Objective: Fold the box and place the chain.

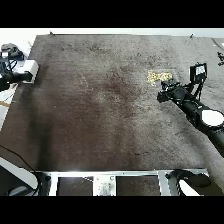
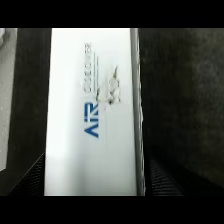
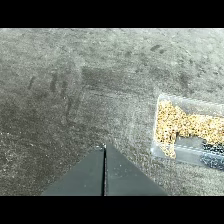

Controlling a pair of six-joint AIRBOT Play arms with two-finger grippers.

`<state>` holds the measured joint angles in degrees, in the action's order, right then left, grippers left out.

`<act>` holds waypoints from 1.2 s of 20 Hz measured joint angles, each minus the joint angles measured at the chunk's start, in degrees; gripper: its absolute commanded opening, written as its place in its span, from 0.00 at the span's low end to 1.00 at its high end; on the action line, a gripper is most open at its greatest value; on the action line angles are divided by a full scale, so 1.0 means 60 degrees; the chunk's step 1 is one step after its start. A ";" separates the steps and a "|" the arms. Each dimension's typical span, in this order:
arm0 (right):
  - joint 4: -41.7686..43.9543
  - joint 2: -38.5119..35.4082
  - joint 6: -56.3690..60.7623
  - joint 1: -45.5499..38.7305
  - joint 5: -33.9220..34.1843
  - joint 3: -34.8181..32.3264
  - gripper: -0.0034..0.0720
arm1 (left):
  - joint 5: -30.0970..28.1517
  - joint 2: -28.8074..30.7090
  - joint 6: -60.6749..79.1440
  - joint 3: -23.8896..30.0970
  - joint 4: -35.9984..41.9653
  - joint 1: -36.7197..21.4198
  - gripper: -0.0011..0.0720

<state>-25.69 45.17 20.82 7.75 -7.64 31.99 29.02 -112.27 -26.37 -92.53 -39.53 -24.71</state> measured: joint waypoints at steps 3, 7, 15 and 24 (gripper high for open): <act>0.0000 0.0000 0.0000 0.0000 0.0000 -0.0004 0.06 | 0.0076 0.0397 -0.0262 -0.0029 0.0018 0.0000 1.00; 0.0000 0.0000 0.0000 0.0000 0.0000 0.0000 0.06 | 0.0372 0.1508 -0.0514 -0.0051 0.0364 0.0000 0.68; 0.0000 0.0000 0.0000 0.0000 0.0000 0.0000 0.06 | 0.1781 0.4481 -0.0590 -0.0015 0.2466 0.0000 0.02; 0.0000 0.0000 0.0000 0.0000 0.0000 0.0000 0.06 | 0.0849 0.8247 -0.0576 0.3122 0.3133 0.0015 0.02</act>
<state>-25.69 45.17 20.82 7.75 -7.64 31.99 34.11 -62.78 -29.82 -73.80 -20.73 -24.62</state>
